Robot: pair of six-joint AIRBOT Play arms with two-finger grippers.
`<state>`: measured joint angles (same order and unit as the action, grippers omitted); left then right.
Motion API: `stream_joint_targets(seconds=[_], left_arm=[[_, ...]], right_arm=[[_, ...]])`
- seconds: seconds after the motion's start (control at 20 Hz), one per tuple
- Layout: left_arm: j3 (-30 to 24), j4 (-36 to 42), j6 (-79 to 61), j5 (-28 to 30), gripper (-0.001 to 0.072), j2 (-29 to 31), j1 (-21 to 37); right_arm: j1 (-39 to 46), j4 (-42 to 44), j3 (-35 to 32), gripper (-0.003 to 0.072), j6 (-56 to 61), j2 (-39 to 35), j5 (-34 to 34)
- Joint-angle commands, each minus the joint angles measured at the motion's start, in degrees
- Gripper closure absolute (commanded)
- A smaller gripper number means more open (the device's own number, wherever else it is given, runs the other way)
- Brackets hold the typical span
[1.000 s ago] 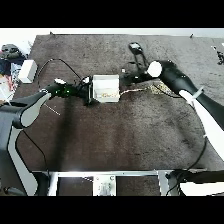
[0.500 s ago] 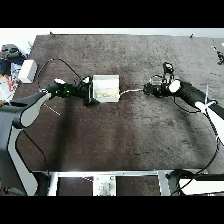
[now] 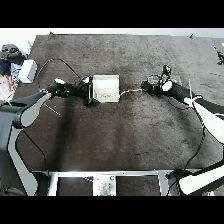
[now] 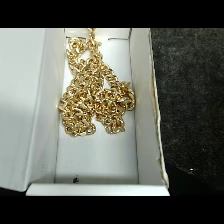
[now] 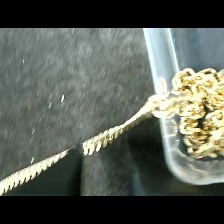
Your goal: Fold the box and place the chain.
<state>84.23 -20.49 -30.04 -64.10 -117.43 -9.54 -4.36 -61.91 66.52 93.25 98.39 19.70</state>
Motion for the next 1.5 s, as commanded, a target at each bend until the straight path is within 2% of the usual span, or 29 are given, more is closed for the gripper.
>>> stream_joint_targets(seconds=[0.0, 0.1, 0.15, 0.35, 0.7, 1.0, 1.15, 1.45], left_arm=[[0.04, 0.0, 0.0, 0.0, 0.0363, -0.04, 0.07], [0.04, 0.0, 0.0, 0.0, 0.0363, -0.04, 0.07], [0.04, 0.0, 0.0, 0.0, 0.0363, -0.02, 0.07], [0.04, 0.0, 0.0, 0.0, 0.0363, -0.04, 0.07], [0.04, 0.0, 0.0, 0.0, 0.0363, -0.04, 0.07], [0.04, 0.0, 0.0, 0.0, 0.0363, -0.02, 0.07], [0.04, 0.0, 0.0, 0.0, 0.0363, -0.04, 0.07], [0.04, 0.0, 0.0, 0.0, 0.0363, -0.02, 0.07]], right_arm=[[-0.24, 0.72, 1.01, 0.0589, 1.53, 1.31, -1.97], [-0.48, 0.7, 1.01, 0.0597, 1.49, 1.27, -2.19], [-0.83, 0.66, 1.01, 0.0674, 1.38, 1.22, -2.27], [-3.63, 0.66, 0.98, 0.0675, 0.2, -0.79, -1.11], [-13.18, 0.0, 0.96, 0.0674, -6.03, -17.49, 4.79], [-19.76, 0.0, 0.98, 0.0675, -8.24, -28.22, 2.47], [-23.21, 0.07, 1.57, 0.0674, -8.2, -29.0, -0.9], [-28.3, 0.07, 3.5, 0.0675, -8.17, -24.15, -4.35]])
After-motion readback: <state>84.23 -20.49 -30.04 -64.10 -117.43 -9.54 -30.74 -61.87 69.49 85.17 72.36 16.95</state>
